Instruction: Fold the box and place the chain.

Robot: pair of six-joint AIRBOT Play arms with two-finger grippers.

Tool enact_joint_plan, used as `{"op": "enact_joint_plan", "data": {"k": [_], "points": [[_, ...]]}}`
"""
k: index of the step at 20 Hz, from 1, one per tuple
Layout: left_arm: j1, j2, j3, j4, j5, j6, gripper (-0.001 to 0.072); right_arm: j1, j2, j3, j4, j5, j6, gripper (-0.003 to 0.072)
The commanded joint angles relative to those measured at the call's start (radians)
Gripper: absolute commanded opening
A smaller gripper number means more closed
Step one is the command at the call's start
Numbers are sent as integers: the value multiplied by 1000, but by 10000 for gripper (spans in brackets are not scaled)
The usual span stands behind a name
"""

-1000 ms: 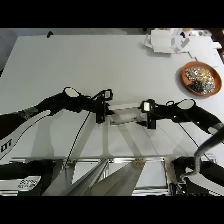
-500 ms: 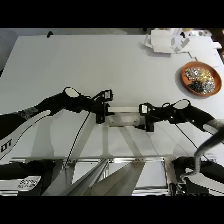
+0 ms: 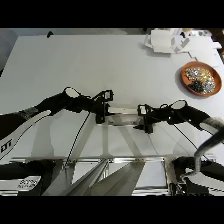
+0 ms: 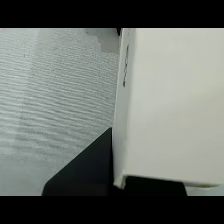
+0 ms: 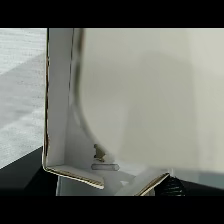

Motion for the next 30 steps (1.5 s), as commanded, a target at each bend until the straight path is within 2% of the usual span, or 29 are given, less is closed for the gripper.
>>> {"op": "enact_joint_plan", "data": {"k": [1, 3, 30], "points": [[0, 0, 0, 0, 2, 0, 11, 1, -8, -1, -5, -15, -9, 373], [0, 0, 0, -1, 2, 0, 11, 1, -8, -1, -5, -17, -8, 293], [0, 0, 0, -1, 2, 0, 11, 2, -8, -1, -28, -6, 3, 297]]}}
